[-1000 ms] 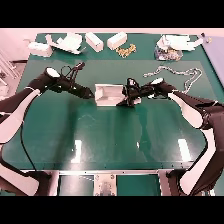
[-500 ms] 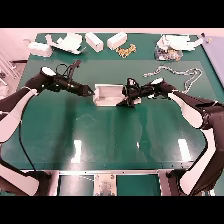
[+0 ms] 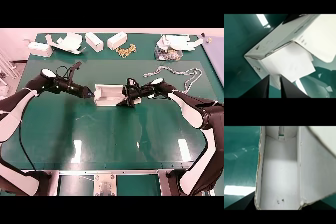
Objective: Fold the box and place the chain.
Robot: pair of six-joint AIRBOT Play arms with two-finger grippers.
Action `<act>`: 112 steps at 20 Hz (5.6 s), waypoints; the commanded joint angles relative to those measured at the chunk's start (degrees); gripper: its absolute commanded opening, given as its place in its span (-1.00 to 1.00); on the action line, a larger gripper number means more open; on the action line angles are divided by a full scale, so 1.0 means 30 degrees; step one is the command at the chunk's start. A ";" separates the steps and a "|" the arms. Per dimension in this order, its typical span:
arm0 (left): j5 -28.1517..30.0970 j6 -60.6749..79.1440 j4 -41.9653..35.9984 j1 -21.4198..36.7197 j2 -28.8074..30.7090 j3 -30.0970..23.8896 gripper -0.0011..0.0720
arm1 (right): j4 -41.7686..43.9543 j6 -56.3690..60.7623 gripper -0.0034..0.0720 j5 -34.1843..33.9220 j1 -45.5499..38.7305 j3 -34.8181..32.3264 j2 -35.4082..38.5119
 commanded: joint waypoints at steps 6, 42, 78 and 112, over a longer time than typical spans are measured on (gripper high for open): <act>0.0605 0.0277 -0.0452 -0.0313 -0.0007 -0.0109 -0.01 | 0.0007 0.0000 0.39 0.0007 0.0007 0.0000 0.0000; 0.4051 -1.0382 0.6411 -0.3752 0.0153 0.1209 0.20 | 0.0022 0.0007 0.39 0.0007 0.0007 0.0007 0.0000; -0.1741 -2.5033 1.7609 -0.6951 -0.2484 0.7424 0.20 | 0.0015 0.0007 0.39 0.0015 0.0007 0.0000 0.0000; -0.3898 -2.3890 1.7741 -0.7563 -0.3439 1.0105 0.72 | 0.0015 0.0000 0.39 0.0007 0.0000 0.0000 0.0000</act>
